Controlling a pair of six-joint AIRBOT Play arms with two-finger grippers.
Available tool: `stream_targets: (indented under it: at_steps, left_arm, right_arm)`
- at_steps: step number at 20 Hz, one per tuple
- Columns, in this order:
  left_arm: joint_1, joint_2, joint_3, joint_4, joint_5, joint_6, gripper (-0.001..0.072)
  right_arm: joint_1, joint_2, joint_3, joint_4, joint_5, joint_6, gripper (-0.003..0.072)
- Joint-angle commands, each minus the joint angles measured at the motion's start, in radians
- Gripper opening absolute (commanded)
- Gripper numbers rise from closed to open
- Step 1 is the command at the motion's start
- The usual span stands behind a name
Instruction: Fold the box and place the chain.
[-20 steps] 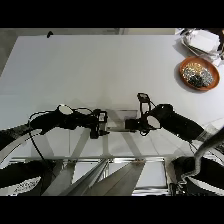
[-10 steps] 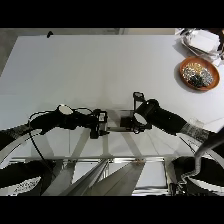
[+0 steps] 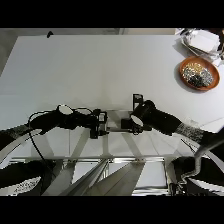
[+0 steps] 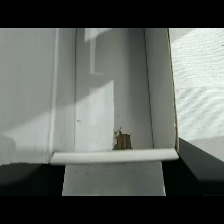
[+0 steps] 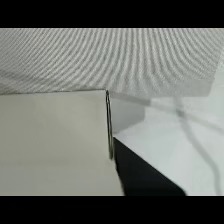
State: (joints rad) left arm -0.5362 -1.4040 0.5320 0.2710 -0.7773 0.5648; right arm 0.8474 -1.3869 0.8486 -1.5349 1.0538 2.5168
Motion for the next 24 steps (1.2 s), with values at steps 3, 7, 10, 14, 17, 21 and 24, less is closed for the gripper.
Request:
stream_targets:
  at_steps: [3,7,10,14,17,21,24]
  left_arm:
    - [-0.001,0.0,0.0,-0.002,0.002,-0.001,0.0258]
    - [-0.001,0.0,0.0,-0.002,0.002,-0.001,0.0258]
    - [-0.001,0.0,0.0,-0.002,0.002,-0.001,0.0258]
    - [-0.001,0.0,0.0,-0.002,0.002,-0.001,0.0258]
    - [-0.001,0.0,0.0,-0.002,0.002,-0.001,0.0258]
    - [-0.001,0.0,0.0,-0.002,0.002,-0.001,0.0258]
    - [-0.002,0.0,0.0,-0.002,0.002,-0.001,0.0258]
  right_arm:
    - [0.001,0.001,0.001,-0.014,0.005,-0.001,0.0191]
    - [0.001,0.001,0.001,-0.022,0.005,-0.005,0.0009]
    - [0.001,0.001,0.001,-0.024,0.005,-0.021,0.0008]
    - [0.001,0.043,0.001,-0.026,0.013,-0.098,0.037]
    - [0.0,0.143,0.001,-0.032,0.087,-0.232,0.0412]
    - [-0.05,0.315,0.016,-0.155,0.312,-0.398,0.0411]
    - [-0.215,0.429,0.051,-0.307,0.336,-0.615,0.0405]
